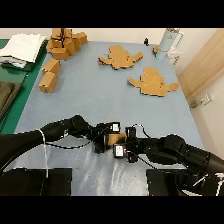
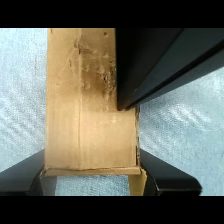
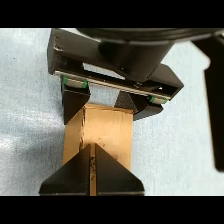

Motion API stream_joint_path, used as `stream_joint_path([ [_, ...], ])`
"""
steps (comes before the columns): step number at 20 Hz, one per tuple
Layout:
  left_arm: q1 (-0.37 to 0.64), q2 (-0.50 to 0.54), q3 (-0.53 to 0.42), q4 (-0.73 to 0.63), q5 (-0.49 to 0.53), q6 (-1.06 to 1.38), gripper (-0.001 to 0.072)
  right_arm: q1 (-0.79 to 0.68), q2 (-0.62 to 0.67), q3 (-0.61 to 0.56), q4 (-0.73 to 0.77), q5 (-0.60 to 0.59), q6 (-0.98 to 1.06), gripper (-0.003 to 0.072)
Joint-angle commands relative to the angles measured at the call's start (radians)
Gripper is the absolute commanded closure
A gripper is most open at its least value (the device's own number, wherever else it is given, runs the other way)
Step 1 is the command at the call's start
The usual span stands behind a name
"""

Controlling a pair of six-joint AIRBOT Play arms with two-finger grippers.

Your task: Fold the box.

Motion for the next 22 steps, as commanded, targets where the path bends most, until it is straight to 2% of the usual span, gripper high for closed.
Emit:
stream_joint_path([
  [1,0.001,0.001,0.001,0.0,0.0,0.0,0.0233,0.0,0.002,0.0,0.0,0.0,0.0,0.0637],
  [8,0.001,0.001,0.001,0.0,0.0,0.0,0.0233,0.0,0.064,0.0,-0.002,-0.002,0.0,0.0637],
  [10,0.001,0.001,0.001,0.0,0.0,0.0,0.0232,0.0,0.106,0.0,-0.053,-0.023,0.048,0.0637],
  [11,0.001,0.001,0.001,0.0,0.0,0.0,0.0233,0.0,0.13,0.001,-0.129,-0.053,0.128,0.0637],
  [13,0.001,0.001,0.001,0.0,0.0,0.0,0.0233,-0.001,0.182,0.016,-0.36,-0.174,0.428,0.0637],
  [16,0.001,0.001,0.001,0.0,0.0,0.0,0.0233,-0.001,0.254,0.046,-0.787,-0.466,1.014,0.0637],
  [17,0.001,0.001,0.001,0.0,0.0,0.0,0.0232,-0.001,0.271,0.055,-0.87,-0.557,1.179,0.0637],
  [19,0.001,0.0,0.001,0.0,0.0,0.0,0.0232,-0.01,0.28,0.076,-0.887,-0.723,1.454,0.0637],
  [20,0.001,0.001,0.001,0.0,0.0,0.0,0.0233,-0.024,0.276,0.077,-0.838,-0.766,1.526,0.0637],
  [22,0.001,0.001,0.001,0.0,0.0,0.0,0.0232,-0.07,0.248,0.077,-0.676,-0.777,1.613,0.0637],
])
